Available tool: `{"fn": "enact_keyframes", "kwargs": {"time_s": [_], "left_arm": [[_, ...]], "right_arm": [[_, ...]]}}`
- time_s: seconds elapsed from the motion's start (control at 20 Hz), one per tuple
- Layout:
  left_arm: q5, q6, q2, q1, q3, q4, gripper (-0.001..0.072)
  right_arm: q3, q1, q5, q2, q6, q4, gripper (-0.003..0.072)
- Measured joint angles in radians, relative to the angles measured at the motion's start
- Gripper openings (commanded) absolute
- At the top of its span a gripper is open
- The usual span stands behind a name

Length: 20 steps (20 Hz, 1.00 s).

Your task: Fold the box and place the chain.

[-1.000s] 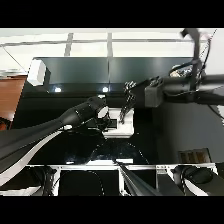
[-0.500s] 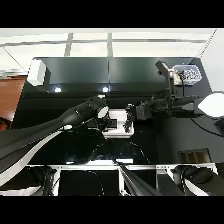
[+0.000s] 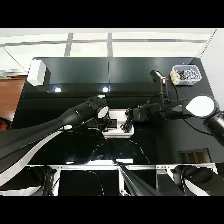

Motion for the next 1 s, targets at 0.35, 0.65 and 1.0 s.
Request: {"fn": "enact_keyframes", "kwargs": {"time_s": [0.35,0.65,1.0], "left_arm": [[0.0,0.0,0.0,0.0,0.0,0.0,0.0025],[0.0,0.0,0.0,0.0,0.0,0.0,0.0025],[0.003,0.0,0.0,0.0,0.0,0.0,0.0025]], "right_arm": [[-0.003,0.079,-0.1,-0.055,0.01,-0.003,0.0212],[-0.004,0.019,-0.043,-0.058,0.013,-0.092,0.021],[-0.003,-0.117,0.12,-0.029,0.018,-0.319,0.021]]}}
